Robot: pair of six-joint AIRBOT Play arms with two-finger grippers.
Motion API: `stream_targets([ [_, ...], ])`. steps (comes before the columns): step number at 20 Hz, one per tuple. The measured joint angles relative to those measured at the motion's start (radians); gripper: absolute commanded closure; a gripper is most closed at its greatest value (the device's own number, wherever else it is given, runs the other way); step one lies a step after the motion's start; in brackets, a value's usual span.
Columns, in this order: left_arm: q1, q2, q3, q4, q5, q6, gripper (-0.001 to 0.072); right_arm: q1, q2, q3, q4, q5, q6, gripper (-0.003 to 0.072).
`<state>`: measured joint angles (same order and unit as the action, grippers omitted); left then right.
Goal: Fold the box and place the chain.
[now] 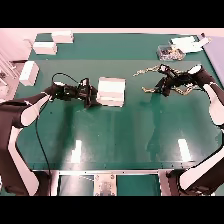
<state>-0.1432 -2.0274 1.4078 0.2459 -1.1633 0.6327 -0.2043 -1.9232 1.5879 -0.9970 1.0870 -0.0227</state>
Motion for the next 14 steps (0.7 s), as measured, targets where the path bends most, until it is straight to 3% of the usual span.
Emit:
stream_targets([
  [4, 0.000, 0.000, 0.000, 0.000, 0.000, 0.000, 0.0227, 0.014, -0.019, 0.006, -0.028, 0.006, -0.005, 0.0678],
  [14, 0.000, 0.000, 0.000, 0.000, 0.000, 0.000, 0.0227, 0.067, 0.056, 0.014, 0.005, 0.019, 0.082, 0.0681],
])
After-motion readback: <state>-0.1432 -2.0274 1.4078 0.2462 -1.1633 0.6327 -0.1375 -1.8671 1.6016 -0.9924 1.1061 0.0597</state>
